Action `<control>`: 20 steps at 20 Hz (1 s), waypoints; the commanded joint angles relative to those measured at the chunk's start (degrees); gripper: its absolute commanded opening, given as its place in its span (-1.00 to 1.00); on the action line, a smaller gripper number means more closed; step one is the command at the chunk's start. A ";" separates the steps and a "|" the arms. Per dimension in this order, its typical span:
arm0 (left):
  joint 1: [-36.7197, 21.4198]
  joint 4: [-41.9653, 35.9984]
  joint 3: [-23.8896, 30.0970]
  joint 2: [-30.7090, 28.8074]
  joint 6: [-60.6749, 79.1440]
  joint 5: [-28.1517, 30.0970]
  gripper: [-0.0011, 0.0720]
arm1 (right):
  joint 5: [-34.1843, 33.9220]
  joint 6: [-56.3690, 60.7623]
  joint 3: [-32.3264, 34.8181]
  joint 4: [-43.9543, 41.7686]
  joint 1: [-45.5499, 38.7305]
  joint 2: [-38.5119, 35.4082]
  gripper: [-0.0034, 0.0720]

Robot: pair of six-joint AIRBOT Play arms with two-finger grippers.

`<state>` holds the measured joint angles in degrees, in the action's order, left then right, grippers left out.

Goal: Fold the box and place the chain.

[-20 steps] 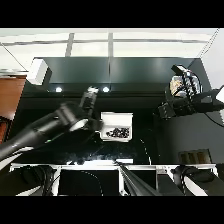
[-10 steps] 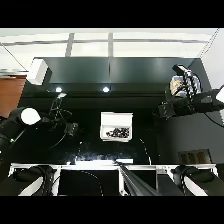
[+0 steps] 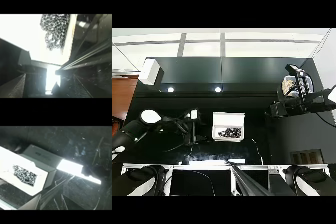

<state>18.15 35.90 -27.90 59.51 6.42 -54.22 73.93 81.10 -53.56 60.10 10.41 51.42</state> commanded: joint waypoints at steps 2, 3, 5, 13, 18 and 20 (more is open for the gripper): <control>2.58 -1.51 -0.04 6.01 11.37 3.06 0.98 | -0.92 0.15 -0.02 -0.04 -0.02 -0.02 -0.07; 2.97 -2.49 -0.20 7.10 11.43 3.21 0.98 | -1.09 0.15 -0.02 -0.04 -0.02 -0.02 -0.07; 4.15 -5.05 -0.24 8.17 11.47 5.38 0.98 | -1.07 0.15 -0.02 -0.04 -0.02 -0.02 -0.07; 6.91 -9.97 -0.44 10.03 11.58 8.76 0.98 | -1.11 0.15 -0.02 -0.04 -0.02 -0.02 -0.07; 7.23 -11.23 -2.12 11.61 11.58 8.66 0.97 | -1.20 0.15 0.11 0.00 -0.02 -0.02 -0.07; 7.48 -10.58 -2.14 11.67 11.58 8.50 0.96 | -1.70 0.13 0.81 0.22 -0.02 -0.02 -0.07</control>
<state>25.34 25.39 -29.58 70.67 18.04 -45.58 72.62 81.25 -53.25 60.10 10.41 51.42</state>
